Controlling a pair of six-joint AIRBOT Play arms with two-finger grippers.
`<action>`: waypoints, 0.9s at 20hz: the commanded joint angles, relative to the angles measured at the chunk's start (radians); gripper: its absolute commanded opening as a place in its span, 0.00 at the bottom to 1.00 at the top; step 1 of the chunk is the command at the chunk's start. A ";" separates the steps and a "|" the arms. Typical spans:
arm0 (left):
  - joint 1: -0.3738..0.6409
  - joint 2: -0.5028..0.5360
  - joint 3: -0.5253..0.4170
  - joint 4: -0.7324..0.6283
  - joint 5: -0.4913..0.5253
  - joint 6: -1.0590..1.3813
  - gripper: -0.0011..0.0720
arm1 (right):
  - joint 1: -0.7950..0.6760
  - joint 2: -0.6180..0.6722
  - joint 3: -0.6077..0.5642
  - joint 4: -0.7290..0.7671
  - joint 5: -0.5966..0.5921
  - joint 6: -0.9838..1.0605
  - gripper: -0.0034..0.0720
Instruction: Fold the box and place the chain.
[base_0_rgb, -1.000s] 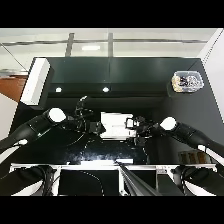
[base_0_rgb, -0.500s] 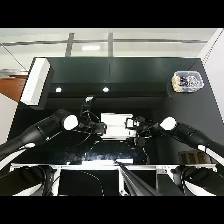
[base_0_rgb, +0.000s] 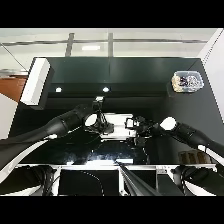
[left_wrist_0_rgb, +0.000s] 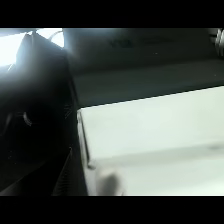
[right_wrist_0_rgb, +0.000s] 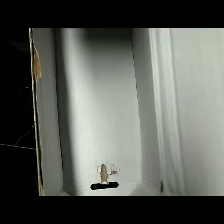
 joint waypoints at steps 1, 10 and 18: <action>-0.012 -0.041 0.045 0.026 -0.040 -0.023 0.56 | 0.000 0.000 -0.001 0.000 -0.003 0.000 0.62; -0.015 -0.044 0.045 0.038 -0.040 -0.034 0.22 | 0.000 0.000 -0.001 0.000 -0.003 0.000 0.62; -0.026 -0.049 0.045 0.046 -0.037 -0.052 0.06 | 0.000 0.000 -0.001 0.000 -0.003 0.000 0.62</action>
